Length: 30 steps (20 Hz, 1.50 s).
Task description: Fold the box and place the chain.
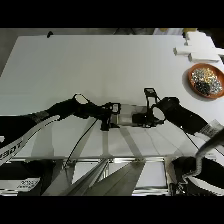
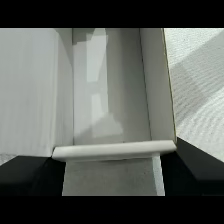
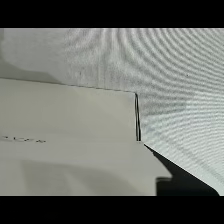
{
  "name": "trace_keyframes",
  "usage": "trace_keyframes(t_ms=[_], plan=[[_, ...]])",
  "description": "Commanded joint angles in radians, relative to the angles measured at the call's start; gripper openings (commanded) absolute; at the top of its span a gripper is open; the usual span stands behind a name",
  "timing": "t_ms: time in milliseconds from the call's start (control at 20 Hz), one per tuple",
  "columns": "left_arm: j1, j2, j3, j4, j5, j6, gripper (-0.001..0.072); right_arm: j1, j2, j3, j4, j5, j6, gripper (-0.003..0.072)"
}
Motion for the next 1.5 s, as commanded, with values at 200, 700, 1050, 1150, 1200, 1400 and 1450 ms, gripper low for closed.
trace_keyframes(t_ms=[200, 700, 1050, 1150, 1200, 1400, 1450], plan=[[0.0, 0.0, 0.0, 0.0, 0.001, 0.0, 0.0071, 0.011, -0.035, 0.004, -0.057, 0.027, 0.095, 0.0268], [0.0, 0.0, 0.0, 0.0, 0.001, 0.0, 0.0071, 0.011, -0.035, 0.004, -0.06, 0.023, 0.057, 0.0017], [0.0, 0.0, 0.0, 0.0, 0.001, 0.0, 0.0071, 0.004, -0.035, 0.004, -0.112, 0.061, 0.039, 0.0209], [0.0, 0.0, 0.0, 0.0, 0.001, 0.0, 0.0071, -0.012, -0.032, 0.005, -0.111, 0.07, 0.039, 0.0248], [0.0, 0.0, 0.0, 0.0, 0.001, 0.0, 0.0071, -0.018, -0.03, 0.007, -0.111, 0.079, 0.039, 0.0248], [0.0, 0.0, 0.0, 0.0, 0.001, 0.0, 0.0071, -0.023, -0.031, 0.01, -0.077, 0.032, 0.04, 0.024], [0.0, 0.0, 0.0, 0.0, 0.001, 0.0, 0.0071, -0.023, -0.034, 0.01, -0.056, 0.019, 0.04, 0.0236]])
